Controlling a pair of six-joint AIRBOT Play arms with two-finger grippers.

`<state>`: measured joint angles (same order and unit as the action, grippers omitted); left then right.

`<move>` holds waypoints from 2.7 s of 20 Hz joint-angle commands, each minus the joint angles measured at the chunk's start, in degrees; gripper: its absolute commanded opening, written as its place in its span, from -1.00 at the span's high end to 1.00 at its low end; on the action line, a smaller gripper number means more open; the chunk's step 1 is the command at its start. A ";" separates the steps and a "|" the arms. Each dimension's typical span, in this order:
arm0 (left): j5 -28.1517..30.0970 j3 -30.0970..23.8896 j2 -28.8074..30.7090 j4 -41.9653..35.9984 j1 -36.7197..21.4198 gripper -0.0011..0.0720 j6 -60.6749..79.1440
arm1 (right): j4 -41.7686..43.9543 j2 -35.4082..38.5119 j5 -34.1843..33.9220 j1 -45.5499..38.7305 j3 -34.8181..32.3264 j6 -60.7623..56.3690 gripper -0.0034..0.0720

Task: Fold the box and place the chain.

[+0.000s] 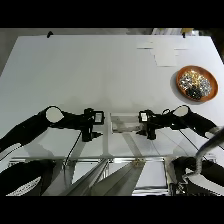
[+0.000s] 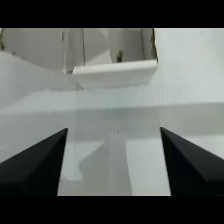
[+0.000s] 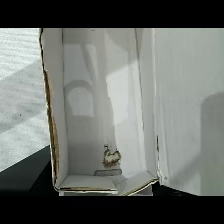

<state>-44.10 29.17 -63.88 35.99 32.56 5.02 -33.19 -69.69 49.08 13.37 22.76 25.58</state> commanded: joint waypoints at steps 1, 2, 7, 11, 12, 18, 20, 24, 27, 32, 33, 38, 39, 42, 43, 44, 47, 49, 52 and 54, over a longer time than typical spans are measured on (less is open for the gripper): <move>5.79 -2.10 -2.64 -10.27 2.03 -0.90 10.56 | 0.02 0.04 0.00 0.02 0.04 -0.02 -0.15; 7.28 -2.10 -3.45 -10.29 3.17 -0.92 10.49 | 0.02 0.04 0.00 0.02 0.04 -0.02 -0.15; 10.05 -1.64 -8.09 -12.13 6.19 -0.93 10.40 | 0.02 0.04 -0.02 0.00 0.04 -0.02 -0.15; 11.32 -0.07 -8.48 -14.62 7.17 -0.93 10.08 | 0.02 0.04 0.00 0.02 0.04 -0.04 -0.15; 11.28 0.33 -8.55 -14.64 7.19 -0.93 10.03 | 0.02 0.04 0.00 0.00 0.04 -0.02 -0.15; 9.29 0.44 -8.55 -14.53 7.19 -0.93 10.08 | 0.02 0.04 0.00 0.02 0.04 -0.02 -0.15; 8.39 0.44 -8.55 -14.53 7.32 -0.93 10.12 | 0.02 0.04 0.00 0.00 0.04 -0.02 -0.15; 8.76 0.44 -8.70 -14.34 8.61 -0.93 10.45 | 0.02 0.04 0.00 0.00 0.04 -0.02 -0.15; 8.76 0.44 -10.01 -14.38 8.70 -0.93 10.40 | 0.02 0.04 0.00 0.00 0.04 -0.02 -0.15; 10.73 0.44 -11.82 -15.72 9.68 -0.93 10.40 | 0.02 0.04 0.00 0.02 0.04 -0.02 -0.15; 10.91 0.44 -11.82 -15.85 9.68 -0.93 10.38 | 0.02 0.04 0.00 0.00 0.04 -0.02 -0.15; 11.19 0.44 -11.74 -16.06 9.68 -0.93 10.40 | 0.02 0.04 0.00 0.02 0.04 -0.04 -0.15; 11.17 0.44 -11.74 -16.06 9.68 -0.93 10.40 | 0.02 0.04 0.00 0.00 0.04 -0.02 -0.15; 11.17 0.44 -11.72 -16.04 9.68 -0.93 10.47 | 0.02 0.04 0.00 0.02 0.04 -0.04 -0.15; 11.17 0.44 -11.69 -16.04 9.68 -0.93 10.49 | 0.02 0.04 0.00 0.00 0.04 -0.02 -0.15; 11.17 0.44 -11.65 -16.06 9.68 -0.93 10.93 | 0.02 0.04 0.00 0.00 0.04 -0.04 -0.15; 11.08 0.44 -11.28 -16.44 9.68 -0.93 13.18 | 0.02 0.04 0.00 0.00 0.04 -0.04 -0.15; 10.86 0.44 -11.28 -16.98 9.68 -0.93 13.16 | 0.02 0.04 0.00 0.02 0.04 -0.02 -0.15; 10.88 0.46 -11.28 -17.20 9.68 -0.93 13.05 | 0.02 0.04 0.00 0.02 0.04 -0.02 -0.15; 11.06 0.55 -11.30 -17.59 9.60 -0.93 12.98 | 0.02 0.04 0.00 0.02 0.04 -0.02 -0.15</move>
<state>-33.12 29.61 -75.20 18.92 42.19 17.87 -33.15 -69.69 49.06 13.39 22.76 25.54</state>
